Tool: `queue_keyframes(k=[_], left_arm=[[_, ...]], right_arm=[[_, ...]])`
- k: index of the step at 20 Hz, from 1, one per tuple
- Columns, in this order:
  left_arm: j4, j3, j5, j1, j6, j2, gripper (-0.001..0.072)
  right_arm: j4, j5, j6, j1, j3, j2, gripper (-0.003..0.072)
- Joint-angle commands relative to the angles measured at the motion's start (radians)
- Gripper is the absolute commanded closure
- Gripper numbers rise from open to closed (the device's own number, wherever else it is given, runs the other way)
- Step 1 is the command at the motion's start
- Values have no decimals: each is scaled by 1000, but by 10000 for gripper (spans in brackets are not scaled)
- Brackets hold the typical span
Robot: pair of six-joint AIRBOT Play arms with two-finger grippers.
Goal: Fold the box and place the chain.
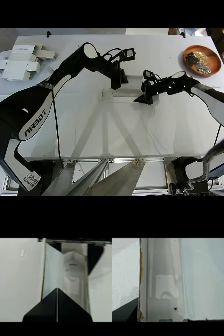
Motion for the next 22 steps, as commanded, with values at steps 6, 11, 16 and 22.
queue_keyframes(k=[6,11,16,22], left_arm=[[-28,-3,130,-8,-162,-102,698],[-13,-3,114,-5,-172,-103,698],[-26,-3,55,16,-171,-53,697],[-74,-3,-60,85,-166,61,696]], right_arm=[[0,0,0,0,0,0,237],[0,0,0,0,0,0,237],[0,0,0,0,0,0,237],[0,0,0,0,0,0,237]])
